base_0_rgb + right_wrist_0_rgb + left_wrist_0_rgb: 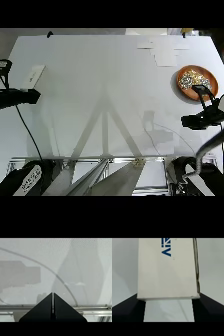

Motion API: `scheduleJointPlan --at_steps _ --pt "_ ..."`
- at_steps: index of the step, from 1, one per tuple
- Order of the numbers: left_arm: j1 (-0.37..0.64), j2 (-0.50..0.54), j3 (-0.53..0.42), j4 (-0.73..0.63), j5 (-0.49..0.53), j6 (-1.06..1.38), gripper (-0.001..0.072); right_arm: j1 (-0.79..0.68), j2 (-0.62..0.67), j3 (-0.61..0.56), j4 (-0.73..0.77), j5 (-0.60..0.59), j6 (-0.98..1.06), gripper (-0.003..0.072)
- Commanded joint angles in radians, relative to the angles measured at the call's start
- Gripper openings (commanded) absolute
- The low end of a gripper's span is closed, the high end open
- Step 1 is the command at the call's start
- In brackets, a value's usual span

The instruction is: Fold the box and place the chain.

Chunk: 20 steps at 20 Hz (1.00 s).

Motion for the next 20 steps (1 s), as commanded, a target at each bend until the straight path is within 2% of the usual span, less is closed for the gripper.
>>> scheduleJointPlan --at_steps 1,5,11,12,13,14,16,17,18,20 --pt "0.07 -0.089 0.001 0.019 -0.074 -0.028 0.0152 -0.001 0.001 0.001 0.0 -0.001 0.0 0.0014" --pt "0.069 -0.163 0.001 0.018 -0.084 -0.025 0.015 -0.001 0.001 0.001 0.0 -0.001 0.0 0.0014" --pt "0.069 -0.184 0.001 0.019 -0.083 -0.025 0.0157 -0.001 0.001 0.001 0.0 -0.001 0.0 0.0014" --pt "0.069 -0.184 0.001 0.019 -0.086 -0.025 0.0196 -0.001 0.001 0.001 0.0 -0.001 0.0 0.0014" --pt "0.069 -0.184 0.001 0.019 -0.089 -0.025 0.0326 -0.001 0.001 0.001 0.0 -0.001 0.0 0.0014" --pt "0.069 -0.184 0.001 0.019 -0.09 -0.025 0.0418 -0.001 0.001 0.001 0.0 -0.001 0.0 0.0014" --pt "0.069 -0.184 0.001 0.019 -0.107 -0.026 0.0499 -0.001 0.001 0.001 0.0 -0.001 0.0 0.0014" --pt "0.068 -0.183 0.001 0.019 -0.112 -0.026 0.063 -0.001 0.001 0.001 0.0 -0.001 0.0 0.0014" --pt "0.068 -0.183 0.001 0.019 -0.116 -0.027 0.0697 -0.001 0.001 0.001 0.0 -0.001 0.0 0.0014" --pt "0.068 -0.177 0.001 0.038 -0.131 -0.027 0.0699 -0.001 0.001 0.001 0.0 -0.001 0.0 0.0014"
